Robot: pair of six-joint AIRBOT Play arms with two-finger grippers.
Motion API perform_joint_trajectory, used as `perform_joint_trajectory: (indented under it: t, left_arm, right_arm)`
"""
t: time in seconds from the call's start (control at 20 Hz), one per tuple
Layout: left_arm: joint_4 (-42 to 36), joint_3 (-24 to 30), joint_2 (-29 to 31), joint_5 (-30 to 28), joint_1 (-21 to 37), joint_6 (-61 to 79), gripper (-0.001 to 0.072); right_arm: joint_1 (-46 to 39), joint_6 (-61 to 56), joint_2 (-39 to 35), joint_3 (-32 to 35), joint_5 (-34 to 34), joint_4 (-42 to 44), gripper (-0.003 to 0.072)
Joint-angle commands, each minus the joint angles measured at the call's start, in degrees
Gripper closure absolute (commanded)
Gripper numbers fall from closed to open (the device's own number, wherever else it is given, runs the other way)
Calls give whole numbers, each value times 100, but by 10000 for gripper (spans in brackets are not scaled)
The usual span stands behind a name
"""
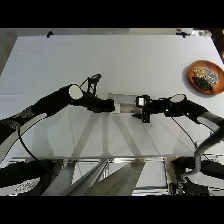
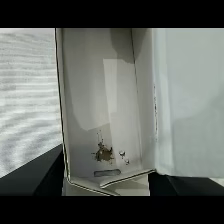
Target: Fold the box and place the chain.
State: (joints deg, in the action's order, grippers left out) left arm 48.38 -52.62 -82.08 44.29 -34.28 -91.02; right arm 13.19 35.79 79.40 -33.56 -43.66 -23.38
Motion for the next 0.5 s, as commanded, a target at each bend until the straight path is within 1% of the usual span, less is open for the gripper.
perform_joint_trajectory:
  t: [0.0,0.25,0.45]
  left_arm:
    - [901,-2,0,-146,-98,-844,316]
    - [1274,-2,0,-603,-433,-1423,319]
    - [2218,-2,0,-428,-673,-2302,319]
  right_arm:
    - [7,11,-4,0,-48,-15,285]
    - [7,11,-4,0,-48,-15,285]
    - [7,11,-4,0,-48,-15,285]
